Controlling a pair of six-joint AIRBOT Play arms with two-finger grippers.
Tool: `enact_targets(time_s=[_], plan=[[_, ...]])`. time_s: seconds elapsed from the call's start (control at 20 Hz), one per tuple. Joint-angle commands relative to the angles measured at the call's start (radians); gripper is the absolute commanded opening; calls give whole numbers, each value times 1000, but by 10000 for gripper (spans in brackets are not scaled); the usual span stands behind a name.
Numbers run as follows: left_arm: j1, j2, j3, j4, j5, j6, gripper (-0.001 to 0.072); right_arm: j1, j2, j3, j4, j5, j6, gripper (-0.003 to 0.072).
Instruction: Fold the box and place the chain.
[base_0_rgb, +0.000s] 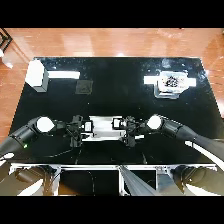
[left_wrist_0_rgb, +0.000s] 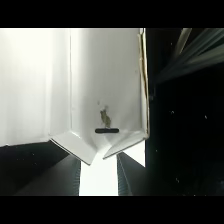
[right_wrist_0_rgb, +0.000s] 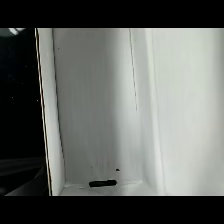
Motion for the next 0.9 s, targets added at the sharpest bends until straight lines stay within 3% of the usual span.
enact_targets(time_s=[0.0,0.4,0.55,0.85], plan=[[-5,-1,0,-26,8,0,295,0,0,1,0,0,0,478],[-48,-7,0,-97,64,18,246,0,0,1,0,0,0,478],[-50,-38,0,-101,62,18,138,0,0,1,0,0,0,479],[-68,-56,0,-135,74,19,138,0,-1,1,0,0,0,478]])
